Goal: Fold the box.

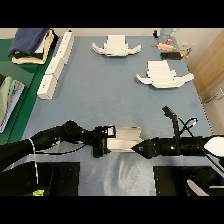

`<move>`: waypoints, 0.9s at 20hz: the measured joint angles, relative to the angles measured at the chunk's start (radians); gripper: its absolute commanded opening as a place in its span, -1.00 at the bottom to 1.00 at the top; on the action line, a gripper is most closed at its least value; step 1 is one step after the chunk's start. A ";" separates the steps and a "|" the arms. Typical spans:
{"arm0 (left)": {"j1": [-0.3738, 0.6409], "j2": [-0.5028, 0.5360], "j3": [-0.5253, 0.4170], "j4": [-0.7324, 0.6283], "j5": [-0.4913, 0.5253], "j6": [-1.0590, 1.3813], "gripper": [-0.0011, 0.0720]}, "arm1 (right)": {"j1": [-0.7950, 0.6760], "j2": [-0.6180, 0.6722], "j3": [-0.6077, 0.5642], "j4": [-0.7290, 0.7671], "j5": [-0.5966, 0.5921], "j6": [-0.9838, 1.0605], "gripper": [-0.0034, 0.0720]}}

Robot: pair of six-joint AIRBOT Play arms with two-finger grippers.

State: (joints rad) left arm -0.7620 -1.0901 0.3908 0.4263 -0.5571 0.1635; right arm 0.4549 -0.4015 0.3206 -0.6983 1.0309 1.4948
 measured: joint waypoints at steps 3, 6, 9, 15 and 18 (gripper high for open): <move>0.000 0.000 0.000 0.000 0.000 0.000 0.34 | 0.013 -0.100 0.000 0.082 -0.026 0.018 0.67; 0.000 0.000 0.000 0.000 0.000 0.000 0.34 | 0.070 -0.220 0.003 0.220 -0.111 -0.074 -0.27; 0.000 0.000 0.000 0.000 0.000 0.000 0.34 | 0.113 -0.352 0.044 0.317 -0.212 -0.187 -0.28; 0.000 0.000 0.000 0.000 0.000 -0.001 0.34 | 0.134 -0.546 0.204 0.288 -0.323 -0.306 -0.28; 0.000 0.000 0.000 0.000 0.000 -0.001 0.34 | 0.135 -0.606 0.249 0.172 -0.374 -0.282 -0.28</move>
State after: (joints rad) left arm -0.7620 -1.0901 0.3908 0.4263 -0.5575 0.1627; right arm 0.5903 -1.0073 0.5701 -0.5259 0.6567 1.2129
